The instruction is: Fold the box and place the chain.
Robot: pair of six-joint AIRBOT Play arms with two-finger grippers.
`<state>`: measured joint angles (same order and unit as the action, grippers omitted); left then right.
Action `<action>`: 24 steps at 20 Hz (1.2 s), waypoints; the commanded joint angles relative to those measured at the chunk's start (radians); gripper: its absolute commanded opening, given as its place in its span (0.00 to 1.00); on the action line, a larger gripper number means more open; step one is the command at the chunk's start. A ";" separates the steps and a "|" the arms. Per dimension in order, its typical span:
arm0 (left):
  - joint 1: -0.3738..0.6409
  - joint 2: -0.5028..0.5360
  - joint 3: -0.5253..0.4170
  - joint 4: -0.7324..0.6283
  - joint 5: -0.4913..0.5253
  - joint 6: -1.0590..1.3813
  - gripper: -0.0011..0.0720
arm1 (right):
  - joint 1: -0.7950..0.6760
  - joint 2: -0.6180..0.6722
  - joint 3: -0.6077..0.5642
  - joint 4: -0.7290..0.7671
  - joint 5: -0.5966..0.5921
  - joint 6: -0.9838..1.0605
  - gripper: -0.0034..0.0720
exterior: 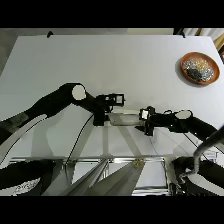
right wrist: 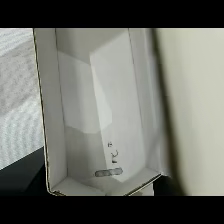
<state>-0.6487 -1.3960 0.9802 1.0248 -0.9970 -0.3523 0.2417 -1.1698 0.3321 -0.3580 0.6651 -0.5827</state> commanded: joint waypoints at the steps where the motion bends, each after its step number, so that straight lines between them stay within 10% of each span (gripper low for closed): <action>1: 0.001 0.058 0.001 0.122 -0.086 -0.126 0.58 | 0.000 0.000 -0.001 -0.001 0.005 -0.002 0.39; 3: 0.001 0.097 0.001 0.136 -0.125 -0.175 0.55 | 0.000 0.000 -0.001 -0.001 0.005 -0.002 0.39; 6: -0.001 0.170 0.001 0.101 -0.186 -0.229 0.03 | 0.000 0.000 -0.001 -0.001 0.005 -0.002 0.39; 14: -0.001 0.093 0.000 -0.568 -0.035 -0.018 0.03 | 0.000 0.000 -0.001 -0.001 0.005 -0.002 0.39; 24: 0.000 -0.140 0.000 -0.610 0.414 -0.180 0.02 | 0.000 0.000 -0.001 -0.001 0.005 -0.002 0.39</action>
